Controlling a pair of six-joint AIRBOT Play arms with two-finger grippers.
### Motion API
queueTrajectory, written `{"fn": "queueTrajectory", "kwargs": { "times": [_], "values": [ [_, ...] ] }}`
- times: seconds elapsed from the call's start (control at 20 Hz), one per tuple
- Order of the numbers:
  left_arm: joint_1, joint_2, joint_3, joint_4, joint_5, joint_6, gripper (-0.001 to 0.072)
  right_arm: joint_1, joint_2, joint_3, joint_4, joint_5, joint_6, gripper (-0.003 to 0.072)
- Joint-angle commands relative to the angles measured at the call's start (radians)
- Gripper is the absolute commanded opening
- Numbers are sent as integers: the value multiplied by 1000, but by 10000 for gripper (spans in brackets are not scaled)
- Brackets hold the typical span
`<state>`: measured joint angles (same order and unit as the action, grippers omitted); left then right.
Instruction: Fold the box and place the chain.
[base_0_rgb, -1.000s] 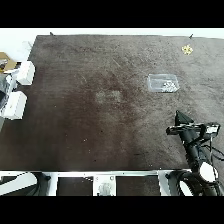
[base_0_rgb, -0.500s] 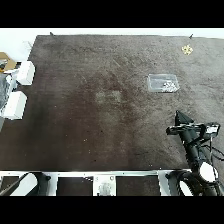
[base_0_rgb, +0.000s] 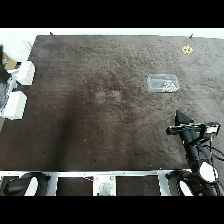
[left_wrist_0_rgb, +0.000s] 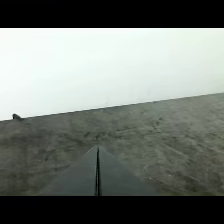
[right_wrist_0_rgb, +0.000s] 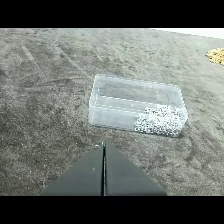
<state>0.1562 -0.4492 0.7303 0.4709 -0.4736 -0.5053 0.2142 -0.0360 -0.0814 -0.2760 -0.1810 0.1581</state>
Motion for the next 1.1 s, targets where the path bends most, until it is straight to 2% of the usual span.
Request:
{"fn": "queueTrajectory", "kwargs": {
  "times": [0.0, 0.2, 0.4, 1.05],
  "values": [
    [-106, 198, -230, 0, 111, 7, 4, 1, 1, 0, 0, 0, 0, 2],
    [-112, 335, -441, 0, 192, -9, 3, 1, 1, 0, 0, 0, 0, 2],
    [-112, 378, -562, 0, 243, -10, 6, 1, 1, 0, 0, 0, 0, 2],
    [-112, 378, -597, -6, 249, -20, 9, 1, 0, 0, 0, 0, 0, 1]
  ]
}}
